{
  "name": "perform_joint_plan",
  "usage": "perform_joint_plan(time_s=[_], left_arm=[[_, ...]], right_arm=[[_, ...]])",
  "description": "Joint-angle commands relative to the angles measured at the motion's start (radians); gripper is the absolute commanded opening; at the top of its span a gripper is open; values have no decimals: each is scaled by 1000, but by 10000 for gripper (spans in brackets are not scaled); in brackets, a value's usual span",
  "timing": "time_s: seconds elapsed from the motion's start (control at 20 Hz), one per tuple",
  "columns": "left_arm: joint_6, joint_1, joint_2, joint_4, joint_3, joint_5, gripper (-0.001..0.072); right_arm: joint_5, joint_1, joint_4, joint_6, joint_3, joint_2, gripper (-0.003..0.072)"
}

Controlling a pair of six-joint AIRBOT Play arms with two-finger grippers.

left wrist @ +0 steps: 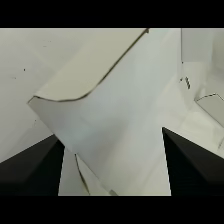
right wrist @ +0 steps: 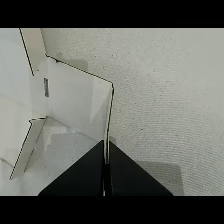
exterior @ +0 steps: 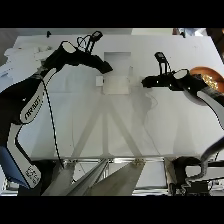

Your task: Fold the box and place the chain.

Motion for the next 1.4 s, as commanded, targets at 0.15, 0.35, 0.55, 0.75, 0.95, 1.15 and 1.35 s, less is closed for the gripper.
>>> perform_joint_plan(time_s=[0.15, 0.35, 0.55, 0.75, 0.95, 1.15, 1.35], left_arm=[[50, -11, -2, 8, 1, -109, 558], [69, -11, -2, 8, 1, -136, 436], [118, -15, -2, 8, 1, -118, 321], [189, -20, -2, 7, 1, -101, 29], [206, -19, -2, 8, 1, -105, 12], [206, -19, -2, 8, 1, -105, 12], [206, -19, -2, 7, 1, -105, 15]], right_arm=[[0, 1, 0, 0, 0, -1, 12], [0, 1, 0, 0, 0, -1, 12], [0, 1, 0, 0, 0, -1, 12], [0, 1, 0, 0, 0, -1, 12], [0, 1, 0, 0, 0, -1, 12], [0, 1, 0, 0, 0, -1, 12], [0, 1, 0, 0, 0, -1, 12]])
